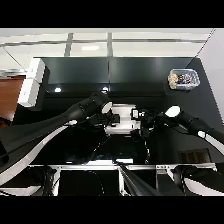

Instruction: Fold the box and place the chain.

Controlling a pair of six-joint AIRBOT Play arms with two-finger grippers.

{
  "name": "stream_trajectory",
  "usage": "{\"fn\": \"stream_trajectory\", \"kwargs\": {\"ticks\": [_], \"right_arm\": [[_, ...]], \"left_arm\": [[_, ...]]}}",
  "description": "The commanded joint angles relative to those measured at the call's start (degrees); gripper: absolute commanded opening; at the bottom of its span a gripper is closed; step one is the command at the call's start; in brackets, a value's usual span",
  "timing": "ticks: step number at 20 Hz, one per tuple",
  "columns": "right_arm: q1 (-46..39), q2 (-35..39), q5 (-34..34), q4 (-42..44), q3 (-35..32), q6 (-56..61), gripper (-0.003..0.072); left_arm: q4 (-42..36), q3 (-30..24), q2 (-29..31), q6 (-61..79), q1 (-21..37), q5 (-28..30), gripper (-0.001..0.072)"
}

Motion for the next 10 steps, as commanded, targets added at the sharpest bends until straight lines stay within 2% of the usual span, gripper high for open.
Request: {"fn": "stream_trajectory", "kwargs": {"ticks": [1,7,8,9,10], "right_arm": [[0.0,0.0,0.0,0.0,0.0,0.0,0.0054],[0.0,0.0,0.0,0.0,0.0,0.0,0.0054],[0.0,0.0,0.0,0.0,0.0,0.0,0.0053],[0.0,0.0,0.0,0.0,0.0,0.0,0.0054],[0.0,0.0,0.0,0.0,0.0,0.0,0.0053]], "left_arm": [[0.0,0.0,-0.1,-0.2,0.1,0.2,0.0503],[0.0,0.0,-1.0,1.3,0.0,0.2,0.0490],[0.0,0.0,-1.1,1.4,0.0,0.1,0.0441],[0.0,0.0,-1.1,1.4,0.1,0.1,0.0354],[-0.1,0.0,-1.1,1.4,0.0,0.2,0.0326]]}}
